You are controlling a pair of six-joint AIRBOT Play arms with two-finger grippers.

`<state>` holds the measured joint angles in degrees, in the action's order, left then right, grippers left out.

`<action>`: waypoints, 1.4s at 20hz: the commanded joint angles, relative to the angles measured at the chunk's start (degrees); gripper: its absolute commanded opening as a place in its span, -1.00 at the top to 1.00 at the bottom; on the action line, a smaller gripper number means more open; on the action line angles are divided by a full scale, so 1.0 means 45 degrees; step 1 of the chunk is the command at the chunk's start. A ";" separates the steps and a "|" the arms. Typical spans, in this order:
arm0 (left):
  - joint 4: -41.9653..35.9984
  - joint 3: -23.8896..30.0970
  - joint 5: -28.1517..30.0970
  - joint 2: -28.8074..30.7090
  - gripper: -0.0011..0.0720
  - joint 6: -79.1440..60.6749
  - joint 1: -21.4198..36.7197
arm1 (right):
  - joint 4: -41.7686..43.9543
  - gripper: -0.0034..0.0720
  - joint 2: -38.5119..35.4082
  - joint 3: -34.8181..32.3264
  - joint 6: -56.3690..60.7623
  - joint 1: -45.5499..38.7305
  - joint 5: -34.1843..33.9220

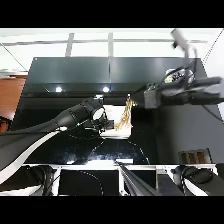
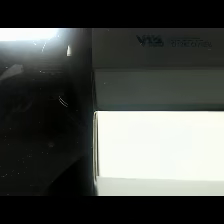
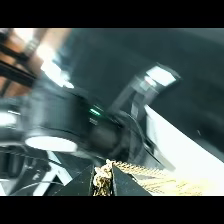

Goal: Fold the box and place the chain.

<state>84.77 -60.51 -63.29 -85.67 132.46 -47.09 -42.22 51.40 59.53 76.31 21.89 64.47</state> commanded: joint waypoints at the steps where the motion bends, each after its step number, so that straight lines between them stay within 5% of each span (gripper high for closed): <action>1: 0.0005 -0.0010 0.0005 0.0005 0.89 -0.0005 0.0005 | -0.0340 0.82 0.0073 -0.1719 0.0121 0.0607 -0.1214; 8: 0.0005 -0.0010 0.0015 0.0005 0.89 -0.0005 0.0005 | -0.0423 0.81 0.1122 -0.2482 -0.0175 0.1457 -0.2147; 9: 0.0005 -0.0010 0.0015 0.0005 0.89 -0.0005 0.0005 | -0.0466 0.45 0.1054 -0.2477 -0.0165 0.1190 -0.1919; 10: 0.0005 -0.0010 0.0015 0.0005 0.89 -0.0005 0.0005 | -0.0602 -0.25 0.0952 -0.2419 -0.0170 0.0729 -0.1418; 11: 0.0005 -0.0010 0.0010 0.0005 0.89 -0.0005 0.0005 | -0.0903 -0.75 0.0811 -0.2327 -0.0267 0.0146 -0.0763; 12: 0.0005 -0.0010 0.0015 0.0005 0.89 -0.0005 0.0005 | -0.1297 -0.83 0.0568 -0.2273 -0.0520 -0.0631 -0.0005; 16: 0.0005 -0.0010 0.0058 0.0005 0.89 -0.0005 0.0005 | -0.3891 -0.83 -0.0291 -0.2511 -0.1919 -0.3954 0.1205; 19: 0.0010 -0.0010 0.0063 0.0005 0.89 -0.0005 0.0005 | -0.3434 -0.83 -0.0282 -0.4216 -0.5217 -0.4862 0.0559; 24: 0.0010 -0.0010 0.0131 0.0005 0.89 -0.0005 0.0005 | -0.2671 -0.99 -0.0272 -0.7757 -0.8986 -0.3225 -0.3206; 28: 0.0010 -0.0010 0.0126 0.0005 0.89 -0.0005 0.0005 | -0.2535 -0.98 -0.0112 -0.8699 -1.2303 -0.1078 -0.4857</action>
